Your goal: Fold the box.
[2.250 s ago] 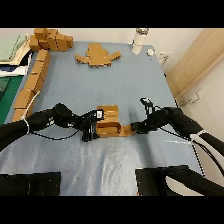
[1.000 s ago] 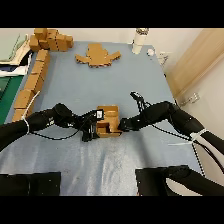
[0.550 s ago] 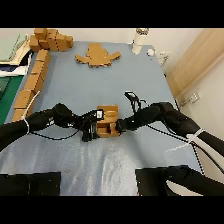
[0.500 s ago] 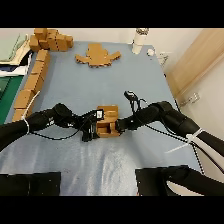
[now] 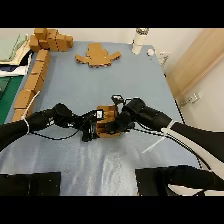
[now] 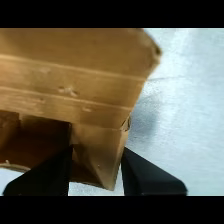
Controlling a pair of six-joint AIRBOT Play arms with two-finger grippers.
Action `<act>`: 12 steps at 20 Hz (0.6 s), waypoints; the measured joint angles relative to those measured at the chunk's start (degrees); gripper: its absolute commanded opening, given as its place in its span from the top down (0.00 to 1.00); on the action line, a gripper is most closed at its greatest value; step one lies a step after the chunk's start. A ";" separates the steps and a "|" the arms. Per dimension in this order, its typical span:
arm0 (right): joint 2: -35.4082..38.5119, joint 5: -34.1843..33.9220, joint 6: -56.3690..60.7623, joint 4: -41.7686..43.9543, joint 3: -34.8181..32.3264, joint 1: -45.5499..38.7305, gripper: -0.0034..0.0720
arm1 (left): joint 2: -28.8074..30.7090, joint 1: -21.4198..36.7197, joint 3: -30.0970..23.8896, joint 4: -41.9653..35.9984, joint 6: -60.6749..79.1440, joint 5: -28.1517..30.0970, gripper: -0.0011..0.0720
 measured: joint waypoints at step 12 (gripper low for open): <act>-7.69 -9.73 9.38 -6.03 6.62 1.40 0.95 | 0.00 -0.04 0.00 -0.02 -0.02 0.04 0.36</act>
